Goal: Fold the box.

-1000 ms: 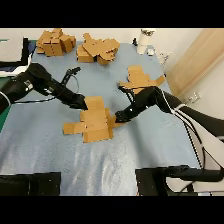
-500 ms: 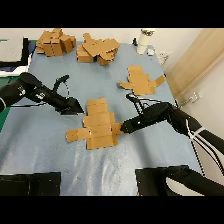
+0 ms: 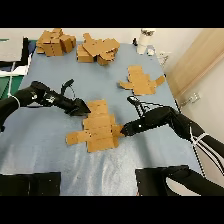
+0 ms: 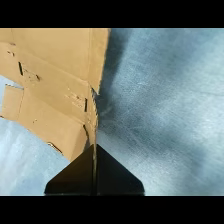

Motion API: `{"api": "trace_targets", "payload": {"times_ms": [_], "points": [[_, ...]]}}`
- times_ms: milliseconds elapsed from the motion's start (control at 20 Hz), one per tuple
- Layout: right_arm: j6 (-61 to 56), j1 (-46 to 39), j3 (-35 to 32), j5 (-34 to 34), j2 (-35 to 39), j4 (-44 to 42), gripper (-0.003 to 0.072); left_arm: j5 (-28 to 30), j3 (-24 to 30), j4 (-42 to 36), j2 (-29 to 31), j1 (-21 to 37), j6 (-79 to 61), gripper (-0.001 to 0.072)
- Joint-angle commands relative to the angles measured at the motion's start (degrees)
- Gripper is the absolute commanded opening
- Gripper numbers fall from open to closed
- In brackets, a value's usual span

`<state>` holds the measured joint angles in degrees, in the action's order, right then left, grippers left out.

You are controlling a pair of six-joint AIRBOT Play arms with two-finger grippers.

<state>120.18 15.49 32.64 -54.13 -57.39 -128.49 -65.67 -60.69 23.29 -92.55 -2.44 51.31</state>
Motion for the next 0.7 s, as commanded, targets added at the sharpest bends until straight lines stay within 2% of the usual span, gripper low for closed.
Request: {"api": "trace_targets", "payload": {"times_ms": [0, 200, 250, 350, 400, 450, 500, 550, 650], "points": [[0.8, 0.0, -0.2, 0.0, 0.1, -1.4, 0.0004, 2.6, 0.0, -2.4, -2.7, -1.3, -2.1, 0.0548], [0.9, 2.3, -0.1, 0.3, 0.1, -1.4, 0.0004, 2.5, 0.0, -4.4, -3.6, -2.2, -5.1, 0.0546], [0.9, 2.9, -0.1, 0.6, 0.1, -1.3, 0.0005, 1.6, 0.0, -5.0, -3.6, -2.2, -6.6, 0.0508], [0.7, 3.2, -0.1, 1.2, 0.1, -1.2, 0.0004, -0.7, 0.0, -5.7, -3.6, -2.2, -9.1, 0.0342], [0.7, 3.2, -0.1, 1.4, 0.1, -1.2, 0.0004, -1.7, 0.0, -5.7, -3.6, -2.2, -10.0, 0.0327], [0.7, 3.2, -0.1, 1.5, 0.1, -1.2, 0.0004, -2.6, 0.0, -5.7, -3.6, -2.2, -10.1, 0.0259], [0.7, 3.2, -0.1, 1.6, 0.1, -1.0, 0.0005, -3.8, 0.0, -5.7, -3.7, -2.2, -11.3, 0.016], [0.7, 3.2, -0.1, 1.7, 0.1, -1.0, 0.0004, -4.9, 0.0, -5.7, -3.6, -2.2, -12.2, 0.0101], [0.7, 3.2, -0.1, 2.0, 0.1, -0.9, 0.0005, -6.1, 0.0, -5.7, -3.6, -2.2, -12.9, 0.0102]]}}
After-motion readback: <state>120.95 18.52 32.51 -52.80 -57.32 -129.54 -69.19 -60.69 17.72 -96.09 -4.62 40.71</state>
